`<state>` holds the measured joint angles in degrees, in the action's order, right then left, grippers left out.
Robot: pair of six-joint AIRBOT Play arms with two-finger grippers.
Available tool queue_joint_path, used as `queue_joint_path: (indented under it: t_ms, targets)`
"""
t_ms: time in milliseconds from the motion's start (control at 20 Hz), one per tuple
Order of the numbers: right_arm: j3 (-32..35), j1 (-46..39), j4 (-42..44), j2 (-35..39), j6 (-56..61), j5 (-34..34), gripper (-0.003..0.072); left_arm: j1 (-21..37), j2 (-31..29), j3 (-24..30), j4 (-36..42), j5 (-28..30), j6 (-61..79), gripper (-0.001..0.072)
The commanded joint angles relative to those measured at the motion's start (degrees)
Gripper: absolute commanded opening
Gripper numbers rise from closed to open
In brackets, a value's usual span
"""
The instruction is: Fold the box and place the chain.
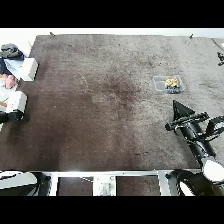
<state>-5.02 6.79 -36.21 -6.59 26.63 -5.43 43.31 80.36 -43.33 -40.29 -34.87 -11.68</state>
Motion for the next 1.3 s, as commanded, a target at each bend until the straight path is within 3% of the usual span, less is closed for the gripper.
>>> queue_joint_path:
  t_ms: [0,400,550,600,650,750,800,850,1050,1250]
  targets:
    - [0.0,0.0,0.0,0.0,0.0,0.0,-0.0011,0.0,-2.9,-0.3,0.1,0.4,-0.4,0.0712]
    - [0.0,0.0,0.0,0.0,0.0,0.0,-0.0011,0.0,-18.5,-2.6,0.7,-5.7,-1.3,0.0712]
    - [0.0,0.0,0.0,0.0,0.0,0.0,-0.0011,0.0,-23.4,-3.6,9.0,-9.6,-1.3,0.071]
    - [0.0,0.0,0.0,0.0,0.0,0.0,-0.0011,0.0,-24.4,-3.9,13.1,-11.2,-1.3,0.0675]
    - [0.0,0.0,0.0,0.0,0.0,0.0,-0.0011,0.0,-25.2,-4.2,17.1,-13.6,-0.5,0.0419]
    - [0.0,0.0,0.0,0.0,0.0,0.0,-0.0011,-0.1,-26.4,-4.4,24.6,-19.5,5.3,0.0113]
    - [0.0,0.0,0.0,0.0,0.0,0.0,-0.0011,-0.1,-27.2,-4.5,28.5,-21.2,7.2,0.001]
    - [0.0,0.0,0.0,0.0,0.0,0.0,-0.0011,-0.4,-28.3,-4.5,31.5,-21.6,7.7,0.0009]
    - [0.0,0.0,0.0,0.0,0.0,-0.2,-0.0011,-7.5,-36.9,-4.0,33.0,-11.4,7.8,0.0004]
    - [0.0,0.0,0.0,0.0,0.0,-0.2,-0.0011,-20.6,-50.4,1.7,33.0,9.2,11.3,0.0004]
